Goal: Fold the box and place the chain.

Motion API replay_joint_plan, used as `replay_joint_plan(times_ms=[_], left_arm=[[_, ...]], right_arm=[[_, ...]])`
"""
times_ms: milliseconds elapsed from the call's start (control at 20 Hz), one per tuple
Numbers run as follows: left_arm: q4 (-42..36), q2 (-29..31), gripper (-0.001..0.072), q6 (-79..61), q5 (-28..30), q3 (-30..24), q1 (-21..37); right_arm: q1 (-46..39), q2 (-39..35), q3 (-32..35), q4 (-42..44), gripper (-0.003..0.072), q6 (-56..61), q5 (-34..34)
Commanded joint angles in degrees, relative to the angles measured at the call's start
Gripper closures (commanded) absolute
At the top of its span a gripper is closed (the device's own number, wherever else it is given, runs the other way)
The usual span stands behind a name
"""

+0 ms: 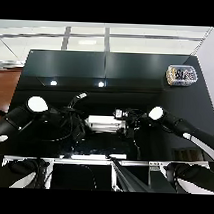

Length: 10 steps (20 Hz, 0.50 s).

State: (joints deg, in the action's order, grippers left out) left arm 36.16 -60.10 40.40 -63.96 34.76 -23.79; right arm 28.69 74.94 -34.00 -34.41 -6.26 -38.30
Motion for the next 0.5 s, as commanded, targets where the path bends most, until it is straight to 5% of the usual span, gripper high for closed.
replay_joint_plan(times_ms=[0,200,450], left_arm=[[-11.93,0.04,0.0685,-1.16,17.9,-2.29,-1.44],[-10.73,-0.7,0.0685,1.49,28.26,-1.95,-1.38],[-1.36,-5.73,0.0685,9.62,28.85,-1.6,-1.49]], right_arm=[[0.04,0.02,0.04,0.02,0.0246,0.0,-0.02],[0.04,0.02,0.04,0.02,0.0245,0.0,-0.02],[0.02,0.02,0.04,0.02,0.0246,0.0,-0.02]])
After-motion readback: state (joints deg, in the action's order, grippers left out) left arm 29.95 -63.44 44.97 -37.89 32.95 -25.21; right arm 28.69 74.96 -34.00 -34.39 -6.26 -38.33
